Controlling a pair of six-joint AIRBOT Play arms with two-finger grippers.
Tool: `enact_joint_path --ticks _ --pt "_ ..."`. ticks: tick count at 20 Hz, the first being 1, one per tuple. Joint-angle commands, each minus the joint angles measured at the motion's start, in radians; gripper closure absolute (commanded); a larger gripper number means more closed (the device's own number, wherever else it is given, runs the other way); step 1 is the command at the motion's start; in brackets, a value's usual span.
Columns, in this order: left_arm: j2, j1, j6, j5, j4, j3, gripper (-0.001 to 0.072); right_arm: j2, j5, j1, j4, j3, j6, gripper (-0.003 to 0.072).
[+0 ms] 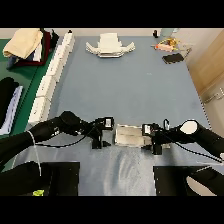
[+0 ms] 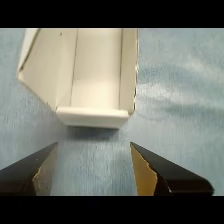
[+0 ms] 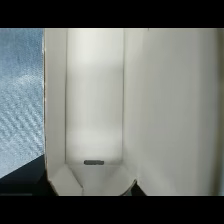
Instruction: Fold the box.
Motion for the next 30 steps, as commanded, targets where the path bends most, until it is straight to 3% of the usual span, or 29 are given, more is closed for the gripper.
enact_joint_path --ticks 1,13,25,30 --pt "-0.042 -0.034 0.026 0.006 -0.047 0.025 0.001 0.0 0.0 0.0 0.0 0.001 0.0 0.0167" --pt "-0.122 -0.089 0.025 0.015 -0.042 0.064 0.001 0.0 0.0 0.0 0.0 0.001 0.0 0.0167" --pt "-0.122 -0.106 -0.058 0.018 -0.019 0.064 0.0011 0.0 0.0 0.0 0.0 0.001 0.0 0.0167" --pt "-0.122 -0.16 -0.146 0.111 0.019 0.064 0.0011 0.0 0.0 0.0 0.0 0.001 0.0 0.0168"
